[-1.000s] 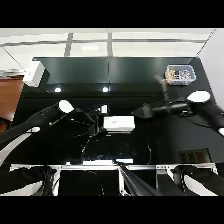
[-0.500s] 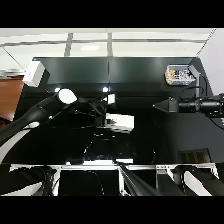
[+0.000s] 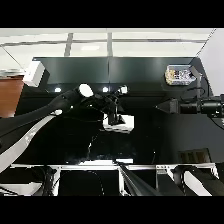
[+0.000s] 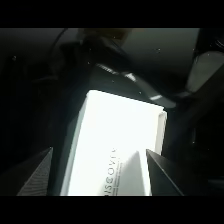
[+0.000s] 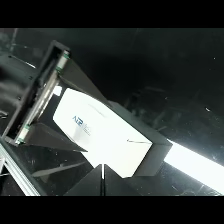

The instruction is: Fold the box and place the chain.

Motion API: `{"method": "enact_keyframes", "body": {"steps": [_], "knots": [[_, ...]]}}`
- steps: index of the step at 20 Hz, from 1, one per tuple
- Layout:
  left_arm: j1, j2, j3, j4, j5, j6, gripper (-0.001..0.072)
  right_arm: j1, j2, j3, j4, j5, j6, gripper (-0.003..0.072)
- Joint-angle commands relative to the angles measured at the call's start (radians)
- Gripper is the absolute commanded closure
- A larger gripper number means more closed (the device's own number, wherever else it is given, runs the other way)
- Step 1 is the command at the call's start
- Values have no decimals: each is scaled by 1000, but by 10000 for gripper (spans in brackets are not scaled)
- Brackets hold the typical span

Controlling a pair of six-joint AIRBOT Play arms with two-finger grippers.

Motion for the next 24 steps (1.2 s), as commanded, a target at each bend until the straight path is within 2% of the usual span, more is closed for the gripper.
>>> {"method": "enact_keyframes", "body": {"steps": [1, 7, 12, 16, 18, 22, 24], "knots": [[-3, -38, 14, -8, -39, -24, -11, -1, 1, 1, -8, -3, -1, 669], [-3, -39, 31, -3, -107, -2, -11, -1, 1, 1, -37, -3, -1, 669], [-6, -39, 36, 15, -105, 135, -11, -1, 1, 1, -39, -3, -1, 669], [-40, -39, 36, 187, -99, 146, -11, -1, 1, 1, -39, -3, 0, 669], [-58, -39, 36, 229, -93, 148, -11, -1, 1, 0, -39, -3, 0, 669], [-102, -51, 35, 235, 2, 122, -10, 0, 1, 0, -39, -5, 0, 669], [-131, -54, 36, 287, 71, -87, 0, -1, 1, -3, -39, -8, 0, 669]]}}
